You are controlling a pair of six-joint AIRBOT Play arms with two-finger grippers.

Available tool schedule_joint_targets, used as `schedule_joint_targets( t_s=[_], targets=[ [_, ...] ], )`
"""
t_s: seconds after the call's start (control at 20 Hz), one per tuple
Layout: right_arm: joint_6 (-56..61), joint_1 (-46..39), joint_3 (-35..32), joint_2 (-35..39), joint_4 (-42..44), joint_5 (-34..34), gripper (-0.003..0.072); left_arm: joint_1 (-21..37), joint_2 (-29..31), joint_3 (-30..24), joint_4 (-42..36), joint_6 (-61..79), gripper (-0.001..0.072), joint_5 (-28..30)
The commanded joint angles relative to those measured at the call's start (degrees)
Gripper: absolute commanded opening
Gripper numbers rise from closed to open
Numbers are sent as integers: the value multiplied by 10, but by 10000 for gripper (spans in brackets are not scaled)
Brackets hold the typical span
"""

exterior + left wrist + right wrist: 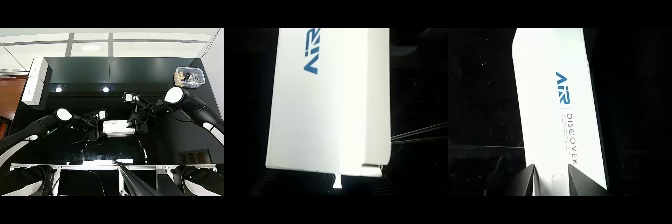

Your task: Fold the box and place the chain.

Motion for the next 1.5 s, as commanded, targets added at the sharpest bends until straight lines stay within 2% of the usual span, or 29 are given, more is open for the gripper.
schedule_joint_targets(
  t_s=[0.0,1.45],
  targets=[
    [0,0,0,0,-1,-8,243,0,0,0,0,0,348,-1],
    [0,3,-11,0,5,-19,243,0,0,0,0,0,348,-1]
  ],
)
